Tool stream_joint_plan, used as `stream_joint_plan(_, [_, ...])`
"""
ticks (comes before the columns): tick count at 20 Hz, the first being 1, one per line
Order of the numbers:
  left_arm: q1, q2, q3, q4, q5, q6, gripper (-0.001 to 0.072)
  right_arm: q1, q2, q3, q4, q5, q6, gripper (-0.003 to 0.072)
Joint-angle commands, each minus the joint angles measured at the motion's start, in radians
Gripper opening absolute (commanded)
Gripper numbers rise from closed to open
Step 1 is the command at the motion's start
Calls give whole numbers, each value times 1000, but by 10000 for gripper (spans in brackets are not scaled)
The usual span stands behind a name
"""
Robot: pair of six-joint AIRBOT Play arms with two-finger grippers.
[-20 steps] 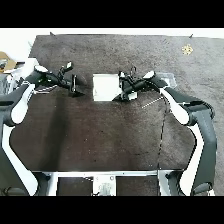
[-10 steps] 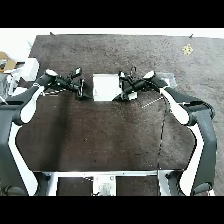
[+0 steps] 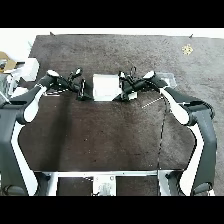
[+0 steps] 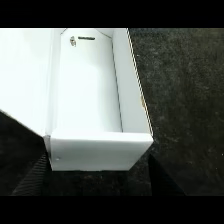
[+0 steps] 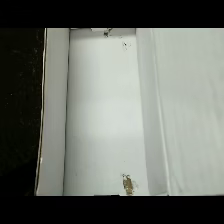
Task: Fold the box and place the chain.
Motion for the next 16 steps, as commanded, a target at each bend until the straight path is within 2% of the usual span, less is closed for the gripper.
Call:
stream_joint_plan(1, [-15,-14,1,-33,41,24,706,0,-1,0,1,0,2,426])
stream_joint_plan(10, [-47,-57,-1,-85,111,51,705,0,-1,0,1,0,2,426])
stream_joint_plan(16, [-47,-63,-2,-88,118,52,705,0,0,0,1,0,2,426])
